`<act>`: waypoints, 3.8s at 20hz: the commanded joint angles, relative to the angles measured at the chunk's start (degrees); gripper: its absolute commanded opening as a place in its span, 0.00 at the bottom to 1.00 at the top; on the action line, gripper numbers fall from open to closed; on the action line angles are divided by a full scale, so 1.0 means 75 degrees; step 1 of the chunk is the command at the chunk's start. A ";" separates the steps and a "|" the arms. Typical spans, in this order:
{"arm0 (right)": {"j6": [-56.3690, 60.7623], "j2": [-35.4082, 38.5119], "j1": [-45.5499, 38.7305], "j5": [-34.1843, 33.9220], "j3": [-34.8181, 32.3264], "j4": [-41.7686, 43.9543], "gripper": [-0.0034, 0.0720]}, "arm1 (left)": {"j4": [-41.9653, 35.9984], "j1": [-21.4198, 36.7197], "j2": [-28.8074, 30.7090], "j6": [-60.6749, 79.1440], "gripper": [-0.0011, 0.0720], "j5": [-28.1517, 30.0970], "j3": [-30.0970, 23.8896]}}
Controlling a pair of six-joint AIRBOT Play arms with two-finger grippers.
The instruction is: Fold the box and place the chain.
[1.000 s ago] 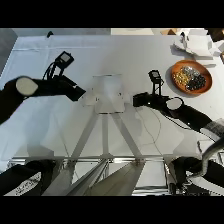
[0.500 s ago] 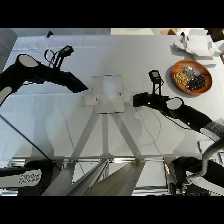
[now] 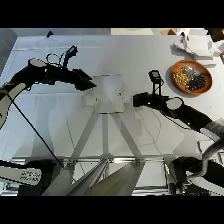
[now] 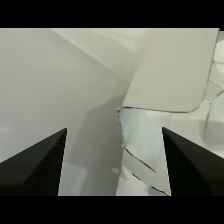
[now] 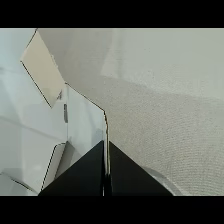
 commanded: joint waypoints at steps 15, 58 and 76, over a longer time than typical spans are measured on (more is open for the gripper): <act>0.0003 0.0006 0.0009 0.0003 -0.0003 0.0000 0.06 | 0.0009 -0.0653 -0.0458 0.0714 0.48 0.0615 0.0012; 0.0006 0.1192 -0.0414 -0.0169 0.0128 -0.0032 0.75 | 0.0428 -0.0408 0.0772 0.0641 0.03 0.0041 0.0012; 0.0006 0.2812 -0.1912 0.0388 0.0128 -0.1040 0.75 | 0.1361 -0.1419 0.1058 0.0898 0.02 -0.0425 -0.0055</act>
